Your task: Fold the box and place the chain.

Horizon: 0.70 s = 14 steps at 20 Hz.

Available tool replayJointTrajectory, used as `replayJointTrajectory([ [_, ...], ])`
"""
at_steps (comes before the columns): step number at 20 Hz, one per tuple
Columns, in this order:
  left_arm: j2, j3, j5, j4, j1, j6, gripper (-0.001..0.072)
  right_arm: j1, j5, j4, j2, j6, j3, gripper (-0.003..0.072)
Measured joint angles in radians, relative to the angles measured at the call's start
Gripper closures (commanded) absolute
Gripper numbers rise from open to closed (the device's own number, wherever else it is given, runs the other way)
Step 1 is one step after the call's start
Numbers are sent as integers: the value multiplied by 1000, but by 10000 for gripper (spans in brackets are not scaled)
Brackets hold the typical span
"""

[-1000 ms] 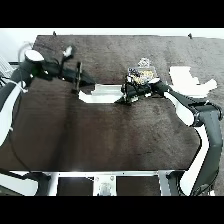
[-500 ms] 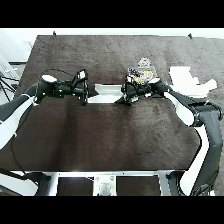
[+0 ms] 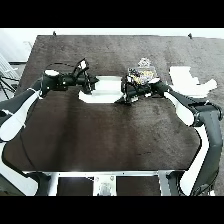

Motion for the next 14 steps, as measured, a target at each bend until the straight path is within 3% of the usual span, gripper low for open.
replayJointTrajectory([
  [14,-88,24,27,7,0,-58,692,0,0,0,0,0,0,180],
])
